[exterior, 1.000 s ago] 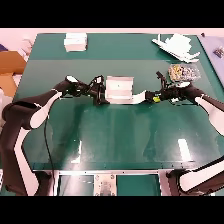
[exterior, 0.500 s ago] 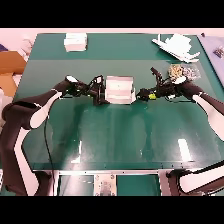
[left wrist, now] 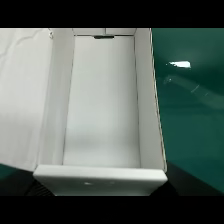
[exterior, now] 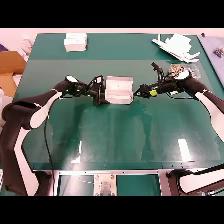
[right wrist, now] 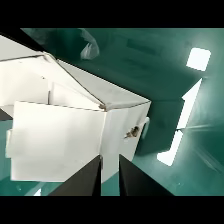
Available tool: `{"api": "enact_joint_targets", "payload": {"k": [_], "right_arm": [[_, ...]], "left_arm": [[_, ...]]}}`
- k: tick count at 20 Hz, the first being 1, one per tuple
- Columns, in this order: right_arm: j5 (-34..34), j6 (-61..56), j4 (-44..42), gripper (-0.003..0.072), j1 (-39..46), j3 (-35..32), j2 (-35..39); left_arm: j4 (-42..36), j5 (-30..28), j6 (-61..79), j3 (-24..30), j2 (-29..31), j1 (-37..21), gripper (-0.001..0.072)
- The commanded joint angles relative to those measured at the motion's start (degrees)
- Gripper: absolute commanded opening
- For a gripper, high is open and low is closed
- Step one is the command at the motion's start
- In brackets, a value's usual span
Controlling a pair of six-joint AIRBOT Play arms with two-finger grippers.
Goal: Fold the box and place the chain.
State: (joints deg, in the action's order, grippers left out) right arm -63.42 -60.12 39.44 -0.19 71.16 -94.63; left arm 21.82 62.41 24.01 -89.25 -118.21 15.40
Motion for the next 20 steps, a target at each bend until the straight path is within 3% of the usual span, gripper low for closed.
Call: {"api": "enact_joint_targets", "payload": {"k": [1, 5, 6, 10, 13, 20], "right_arm": [[-0.7, -0.4, 0.1, 0.0154, 0.0, 0.7, 0.1], [-0.7, -0.9, -0.9, 0.0162, 0.0, 0.9, 0.1], [-0.7, -0.9, -0.8, 0.021, -0.1, 0.9, 0.1], [-0.5, -0.3, 0.1, 0.0223, -0.4, 0.9, -0.2], [1.5, -0.3, 0.6, 0.0289, -1.0, 0.9, -0.5], [3.5, -0.9, 0.0, 0.03, -3.5, 0.9, -0.5]], "left_arm": [[0.0, 0.0, 0.0, 0.0, 0.0, 0.0, 0.0362], [0.0, 0.0, 0.0, 0.0, 0.0, 0.0, 0.0362], [0.0, 0.0, 0.0, 0.0, 0.0, 0.0, 0.0362], [0.0, 0.0, 0.0, 0.0, 0.0, 0.0, 0.0362], [0.0, 0.0, 0.0, 0.0, 0.0, 0.0, 0.0362], [0.0, 0.0, 0.0, 0.0, 0.0, 0.0, 0.0362]]}}
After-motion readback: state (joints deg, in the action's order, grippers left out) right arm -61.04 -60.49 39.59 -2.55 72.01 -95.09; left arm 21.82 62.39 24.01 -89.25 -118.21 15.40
